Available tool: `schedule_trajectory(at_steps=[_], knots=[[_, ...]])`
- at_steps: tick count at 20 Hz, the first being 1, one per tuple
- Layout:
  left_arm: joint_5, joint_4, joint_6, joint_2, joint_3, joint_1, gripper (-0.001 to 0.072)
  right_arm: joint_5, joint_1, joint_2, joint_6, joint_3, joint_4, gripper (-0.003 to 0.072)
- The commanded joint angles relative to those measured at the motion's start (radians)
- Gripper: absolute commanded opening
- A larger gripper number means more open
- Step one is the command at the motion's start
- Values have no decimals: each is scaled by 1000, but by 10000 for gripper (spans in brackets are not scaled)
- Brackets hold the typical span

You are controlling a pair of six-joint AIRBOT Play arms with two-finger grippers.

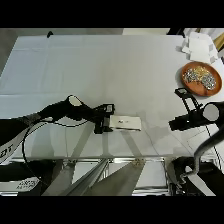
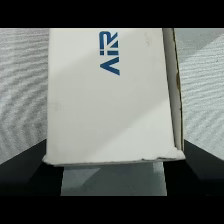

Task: Fold the box and place the chain.

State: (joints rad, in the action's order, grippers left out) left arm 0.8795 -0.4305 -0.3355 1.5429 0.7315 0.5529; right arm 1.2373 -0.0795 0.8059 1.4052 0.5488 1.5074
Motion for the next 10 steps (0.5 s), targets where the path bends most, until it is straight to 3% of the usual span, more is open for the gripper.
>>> schedule_trajectory(at_steps=[1,5,6,7,10], knots=[[-1,0,0,0,0,-1,314,0,1,0,0,1,0,14],[0,7,1,-1,0,-1,303,0,1,0,0,1,0,14],[5,4,14,-5,0,-1,136,0,1,0,0,1,0,14],[14,0,29,-15,0,-3,14,0,1,0,0,1,0,14],[-2,0,118,-95,0,-7,5,0,1,0,0,1,0,14]])
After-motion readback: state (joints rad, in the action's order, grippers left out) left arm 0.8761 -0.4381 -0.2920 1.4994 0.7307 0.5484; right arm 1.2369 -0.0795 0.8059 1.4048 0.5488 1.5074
